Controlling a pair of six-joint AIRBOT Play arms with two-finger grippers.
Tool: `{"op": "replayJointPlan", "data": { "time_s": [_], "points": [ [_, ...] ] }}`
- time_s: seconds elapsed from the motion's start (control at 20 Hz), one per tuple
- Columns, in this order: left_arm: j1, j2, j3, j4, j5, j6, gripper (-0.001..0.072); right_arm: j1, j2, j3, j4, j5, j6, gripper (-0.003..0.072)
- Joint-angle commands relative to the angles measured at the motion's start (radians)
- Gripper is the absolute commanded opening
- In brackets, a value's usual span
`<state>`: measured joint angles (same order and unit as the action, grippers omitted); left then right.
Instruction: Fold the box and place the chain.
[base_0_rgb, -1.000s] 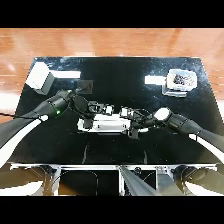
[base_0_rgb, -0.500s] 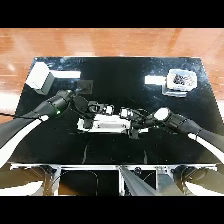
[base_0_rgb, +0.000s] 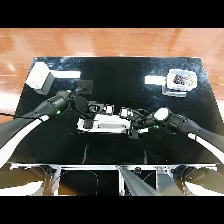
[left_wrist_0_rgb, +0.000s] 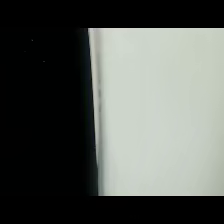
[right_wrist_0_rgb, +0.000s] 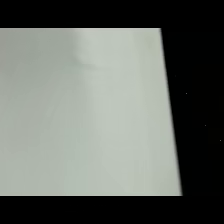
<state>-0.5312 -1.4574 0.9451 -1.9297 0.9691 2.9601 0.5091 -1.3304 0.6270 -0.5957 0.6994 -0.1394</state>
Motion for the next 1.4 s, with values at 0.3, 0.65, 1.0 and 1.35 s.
{"op": "replayJointPlan", "data": {
  "time_s": [0.3,0.65,1.0,1.35],
  "points": [
    [-0.001,0.001,0.003,0.007,0.065,-0.037,0.0162,0.000,-0.001,0.000,0.000,0.000,0.001,0.0538],
    [0.000,0.002,0.091,0.012,0.137,-0.175,0.0556,0.000,-0.001,0.000,0.000,-0.001,0.001,0.0537],
    [0.019,0.004,0.179,0.268,0.321,-0.499,0.0418,0.000,-0.001,0.000,0.000,-0.004,0.001,0.0538],
    [0.180,0.130,0.190,0.198,0.527,-0.552,0.0016,0.000,-0.001,0.000,0.000,-0.008,0.001,0.0538]
  ]
}}
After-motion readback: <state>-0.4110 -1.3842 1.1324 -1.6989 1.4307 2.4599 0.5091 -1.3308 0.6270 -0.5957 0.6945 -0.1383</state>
